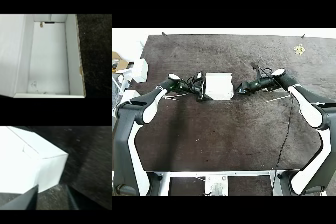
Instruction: Fold the box and place the chain.
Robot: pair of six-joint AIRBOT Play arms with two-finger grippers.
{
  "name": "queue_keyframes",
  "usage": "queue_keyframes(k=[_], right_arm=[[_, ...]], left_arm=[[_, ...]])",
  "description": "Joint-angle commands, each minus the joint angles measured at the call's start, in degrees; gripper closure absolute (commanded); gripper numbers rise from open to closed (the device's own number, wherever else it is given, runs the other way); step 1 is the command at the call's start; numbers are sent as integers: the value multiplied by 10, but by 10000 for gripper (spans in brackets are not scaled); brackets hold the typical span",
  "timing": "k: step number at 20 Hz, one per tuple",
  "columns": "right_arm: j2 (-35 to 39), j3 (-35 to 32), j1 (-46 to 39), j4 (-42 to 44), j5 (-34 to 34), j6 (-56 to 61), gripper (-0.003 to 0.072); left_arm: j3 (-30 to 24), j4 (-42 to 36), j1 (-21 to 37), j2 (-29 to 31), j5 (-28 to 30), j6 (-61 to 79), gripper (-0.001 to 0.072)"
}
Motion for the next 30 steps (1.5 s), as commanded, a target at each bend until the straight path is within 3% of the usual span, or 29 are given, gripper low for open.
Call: queue_keyframes(k=[1,8,20,25,30], right_arm=[[0,1,10,9,-14,22,224],[5,37,14,-3,-12,41,244],[5,129,107,-285,-33,210,241],[5,130,147,-356,-66,272,242],[4,141,187,-493,-55,371,244]], left_arm=[[0,0,0,0,0,0,352],[0,0,0,0,0,0,352],[0,0,0,0,0,0,352],[0,0,0,0,0,0,352],[0,0,0,0,0,0,352]])
